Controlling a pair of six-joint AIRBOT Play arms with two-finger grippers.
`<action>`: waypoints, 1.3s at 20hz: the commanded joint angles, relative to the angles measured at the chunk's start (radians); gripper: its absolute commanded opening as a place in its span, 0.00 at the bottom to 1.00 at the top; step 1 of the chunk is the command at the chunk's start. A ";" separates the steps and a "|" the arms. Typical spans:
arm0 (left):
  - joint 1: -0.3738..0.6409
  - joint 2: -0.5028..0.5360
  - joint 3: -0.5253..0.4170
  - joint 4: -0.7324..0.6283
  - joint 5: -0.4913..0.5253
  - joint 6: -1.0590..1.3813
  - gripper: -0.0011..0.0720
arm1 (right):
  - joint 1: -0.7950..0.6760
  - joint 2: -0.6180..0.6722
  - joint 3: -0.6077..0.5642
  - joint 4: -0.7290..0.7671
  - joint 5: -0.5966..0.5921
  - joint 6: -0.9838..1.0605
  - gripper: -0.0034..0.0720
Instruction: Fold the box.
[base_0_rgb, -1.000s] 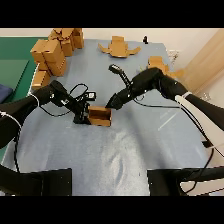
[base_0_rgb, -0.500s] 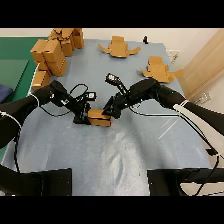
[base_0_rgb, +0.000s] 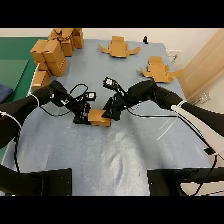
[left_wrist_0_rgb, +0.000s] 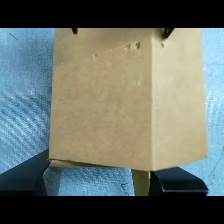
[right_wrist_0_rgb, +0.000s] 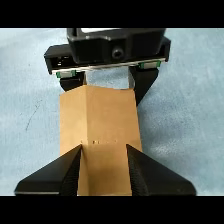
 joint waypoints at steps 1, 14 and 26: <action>0.000 0.001 0.000 0.000 0.000 0.000 0.04 | 0.010 -0.003 0.000 0.003 -0.042 -0.005 0.65; 0.000 0.001 0.000 0.000 0.000 0.000 0.04 | 0.029 -0.005 0.000 -0.037 0.050 0.014 0.17; 0.000 0.001 0.000 0.000 -0.001 0.000 0.04 | 0.047 -0.013 0.000 -0.056 0.042 0.019 0.69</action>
